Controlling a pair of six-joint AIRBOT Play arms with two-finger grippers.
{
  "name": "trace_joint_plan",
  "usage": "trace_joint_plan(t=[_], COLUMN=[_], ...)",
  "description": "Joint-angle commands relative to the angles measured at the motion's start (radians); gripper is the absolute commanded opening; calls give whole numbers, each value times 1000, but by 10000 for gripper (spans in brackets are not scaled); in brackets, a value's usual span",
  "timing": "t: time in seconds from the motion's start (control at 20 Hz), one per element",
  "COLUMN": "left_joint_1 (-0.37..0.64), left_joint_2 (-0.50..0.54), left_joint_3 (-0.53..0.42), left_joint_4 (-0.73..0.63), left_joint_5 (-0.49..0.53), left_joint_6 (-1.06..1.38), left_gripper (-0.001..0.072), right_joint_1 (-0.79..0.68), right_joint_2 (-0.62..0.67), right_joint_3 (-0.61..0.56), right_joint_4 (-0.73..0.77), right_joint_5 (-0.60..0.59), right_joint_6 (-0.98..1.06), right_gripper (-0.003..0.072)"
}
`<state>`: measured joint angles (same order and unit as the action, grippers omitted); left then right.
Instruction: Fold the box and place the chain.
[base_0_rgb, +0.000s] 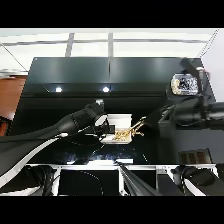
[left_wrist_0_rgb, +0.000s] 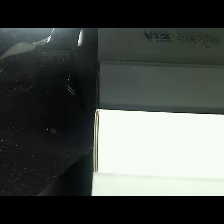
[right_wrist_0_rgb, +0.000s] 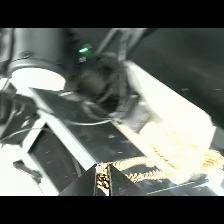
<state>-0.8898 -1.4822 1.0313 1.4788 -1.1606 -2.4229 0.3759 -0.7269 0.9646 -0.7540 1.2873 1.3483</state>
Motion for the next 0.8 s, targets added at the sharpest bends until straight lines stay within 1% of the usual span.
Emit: trace_joint_plan(t=[0.0,0.1,0.25,0.3,0.35,0.4,0.6,0.65,0.7,0.75], left_joint_1=[0,0,0,0,0,0,0,0,0,0], left_joint_2=[0,0,0,0,0,0,0,0,0,0], left_joint_3=[-1,-1,-1,-1,-1,-1,-1,-1,-1,-1], left_joint_4=[1,1,1,1,1,1,1,1,1,1], left_joint_5=[0,0,0,0,0,0,0,0,0,1], left_joint_6=[0,0,0,0,0,0,0,0,0,0], left_gripper=[30,30,30,30,30,30,30,30,30,30], right_joint_1=[114,141,142,141,137,126,-6,-33,-61,-91], right_joint_2=[-84,-136,-174,-174,-174,-173,-125,-90,-51,-5], right_joint_3=[0,0,0,0,0,0,-7,-40,-93,-176], right_joint_4=[24,24,-3,-31,-61,-97,-238,-302,-368,-425], right_joint_5=[-97,-158,-146,-140,-126,-98,32,27,-2,-58], right_joint_6=[-2,16,19,50,76,88,77,63,64,63], right_gripper=[41,42,43,186,488,553,553,553,553,553])
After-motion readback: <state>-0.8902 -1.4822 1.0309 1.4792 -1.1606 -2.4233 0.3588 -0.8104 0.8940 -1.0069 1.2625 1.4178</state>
